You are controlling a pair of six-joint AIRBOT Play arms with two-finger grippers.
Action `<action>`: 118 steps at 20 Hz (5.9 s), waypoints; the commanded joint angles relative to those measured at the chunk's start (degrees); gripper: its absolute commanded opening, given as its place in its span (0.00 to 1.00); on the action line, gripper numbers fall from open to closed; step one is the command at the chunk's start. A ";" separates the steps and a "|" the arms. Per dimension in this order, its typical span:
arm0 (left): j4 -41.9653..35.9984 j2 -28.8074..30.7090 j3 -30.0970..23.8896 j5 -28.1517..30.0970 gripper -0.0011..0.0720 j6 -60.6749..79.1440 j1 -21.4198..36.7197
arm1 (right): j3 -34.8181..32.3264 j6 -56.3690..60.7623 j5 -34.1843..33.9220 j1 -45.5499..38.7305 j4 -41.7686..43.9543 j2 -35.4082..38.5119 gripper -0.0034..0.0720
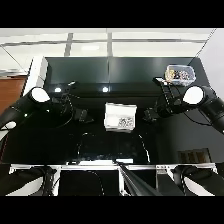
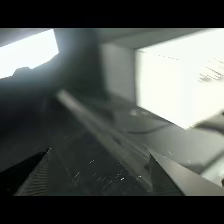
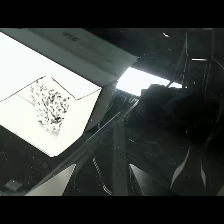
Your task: Fold the box and place the chain.
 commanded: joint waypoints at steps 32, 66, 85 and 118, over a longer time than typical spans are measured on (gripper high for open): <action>-14.14 -15.28 4.31 8.37 1.00 71.67 -11.93 | 0.00 2.29 -5.33 -0.02 1.77 0.04 0.58; -13.90 -15.26 4.31 8.79 0.48 71.67 -12.31 | 2.86 -61.26 -8.76 7.76 15.15 -9.18 0.99; -13.75 -15.26 4.31 8.76 0.48 71.65 -12.31 | 1.66 -61.96 -7.08 7.78 16.90 -9.22 0.45; -13.75 -15.26 4.31 8.72 0.48 71.65 -12.31 | 1.66 -61.77 -5.99 7.78 15.96 -9.25 0.32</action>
